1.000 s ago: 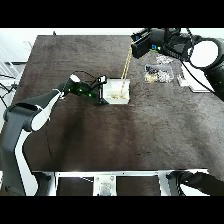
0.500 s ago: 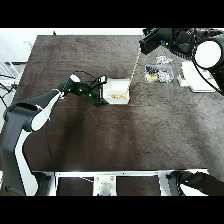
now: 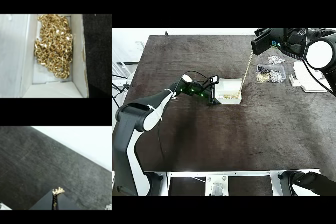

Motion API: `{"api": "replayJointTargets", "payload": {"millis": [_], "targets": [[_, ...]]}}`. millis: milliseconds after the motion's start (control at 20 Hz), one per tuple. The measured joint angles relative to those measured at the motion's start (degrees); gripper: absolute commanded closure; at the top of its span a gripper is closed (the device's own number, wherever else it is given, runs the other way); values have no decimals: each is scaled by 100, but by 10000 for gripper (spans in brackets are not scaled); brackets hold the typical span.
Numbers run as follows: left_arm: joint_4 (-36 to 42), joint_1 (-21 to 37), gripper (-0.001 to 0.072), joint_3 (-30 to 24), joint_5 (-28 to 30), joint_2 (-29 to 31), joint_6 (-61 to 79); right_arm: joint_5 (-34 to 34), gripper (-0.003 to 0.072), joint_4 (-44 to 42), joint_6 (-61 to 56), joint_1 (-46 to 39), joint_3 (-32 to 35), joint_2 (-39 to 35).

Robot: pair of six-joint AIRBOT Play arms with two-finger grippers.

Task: Fold the box and place the chain.

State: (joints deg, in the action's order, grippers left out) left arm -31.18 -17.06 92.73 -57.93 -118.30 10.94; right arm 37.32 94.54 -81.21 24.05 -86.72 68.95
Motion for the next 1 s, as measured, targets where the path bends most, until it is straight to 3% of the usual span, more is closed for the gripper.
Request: {"api": "replayJointTargets", "payload": {"millis": [450,850,1000], "targets": [[-2,0,309,0,0,0,0,20,674,-146,-81,232,0,90],[-2,0,309,0,0,0,0,-28,674,-708,-87,289,98,841],[0,0,309,0,0,0,0,-142,674,-870,-57,424,-153,962]]}}
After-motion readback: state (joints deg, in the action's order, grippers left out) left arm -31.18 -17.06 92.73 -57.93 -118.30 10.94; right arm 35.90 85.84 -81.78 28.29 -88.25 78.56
